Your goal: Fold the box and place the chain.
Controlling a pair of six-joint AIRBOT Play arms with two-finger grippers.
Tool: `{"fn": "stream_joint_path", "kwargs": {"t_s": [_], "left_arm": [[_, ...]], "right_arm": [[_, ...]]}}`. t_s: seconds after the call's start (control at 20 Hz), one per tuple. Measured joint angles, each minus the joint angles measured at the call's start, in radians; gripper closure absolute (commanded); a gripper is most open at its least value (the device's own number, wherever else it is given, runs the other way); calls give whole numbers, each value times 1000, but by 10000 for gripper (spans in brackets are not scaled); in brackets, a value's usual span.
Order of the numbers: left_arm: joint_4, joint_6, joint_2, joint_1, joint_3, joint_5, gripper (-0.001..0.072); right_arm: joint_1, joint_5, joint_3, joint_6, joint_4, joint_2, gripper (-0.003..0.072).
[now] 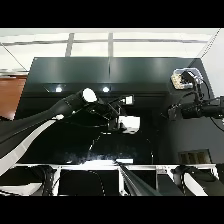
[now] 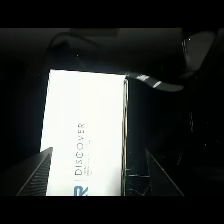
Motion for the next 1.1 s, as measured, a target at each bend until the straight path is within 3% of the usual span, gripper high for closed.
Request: {"fn": "stream_joint_path", "kwargs": {"t_s": [1.1], "left_arm": [[93,-95,-23,-14,50,-39,4]], "right_arm": [[0,-1,0,0,0,0,675]]}}
